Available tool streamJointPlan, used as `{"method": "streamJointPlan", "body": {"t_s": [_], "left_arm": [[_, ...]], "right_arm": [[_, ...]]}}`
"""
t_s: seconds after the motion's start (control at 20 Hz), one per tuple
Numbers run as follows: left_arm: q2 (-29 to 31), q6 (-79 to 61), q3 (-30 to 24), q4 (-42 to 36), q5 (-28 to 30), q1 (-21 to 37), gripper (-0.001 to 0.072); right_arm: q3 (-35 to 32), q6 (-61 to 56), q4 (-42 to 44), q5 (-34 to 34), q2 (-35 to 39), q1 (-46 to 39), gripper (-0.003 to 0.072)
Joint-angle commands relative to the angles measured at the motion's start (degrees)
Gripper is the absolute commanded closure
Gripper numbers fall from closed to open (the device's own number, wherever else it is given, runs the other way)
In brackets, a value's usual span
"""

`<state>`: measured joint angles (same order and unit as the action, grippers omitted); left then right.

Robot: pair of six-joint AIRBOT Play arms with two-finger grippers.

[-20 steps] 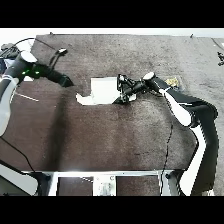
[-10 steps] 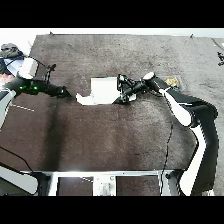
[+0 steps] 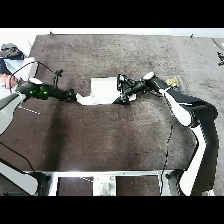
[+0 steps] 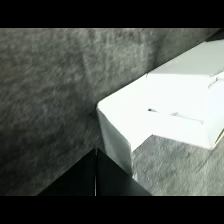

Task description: Fold the box and place the chain.

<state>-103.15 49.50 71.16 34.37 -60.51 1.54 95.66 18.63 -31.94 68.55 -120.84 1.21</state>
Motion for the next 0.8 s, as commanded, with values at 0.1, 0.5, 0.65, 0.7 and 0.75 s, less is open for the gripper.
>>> {"method": "streamJointPlan", "body": {"t_s": [0.1, 0.5, 0.65, 0.7, 0.75], "left_arm": [[-0.5, 0.0, -1.6, -3.2, 1.3, -1.2, 0.0699], [-2.5, -1.1, -2.3, -7.4, 0.8, -1.6, 0.0699], [-2.4, -5.7, -2.3, -14.2, -1.5, -1.6, 0.0696], [-2.4, -6.6, -2.3, -15.3, -1.8, -1.6, 0.0695], [-2.4, -6.5, -2.3, -15.5, -2.2, -1.7, 0.0537]], "right_arm": [[0.0, 0.0, 0.0, 0.0, 0.0, 0.0, 0.0314], [0.0, 0.0, 0.0, 0.0, 0.0, 0.0, 0.0313], [0.0, 0.0, 0.0, 0.0, 0.0, 0.0, 0.0313], [0.0, 0.0, 0.0, 0.0, 0.0, 0.0, 0.0313], [0.0, 0.0, 0.0, 0.0, 0.0, 0.0, 0.0313]]}}
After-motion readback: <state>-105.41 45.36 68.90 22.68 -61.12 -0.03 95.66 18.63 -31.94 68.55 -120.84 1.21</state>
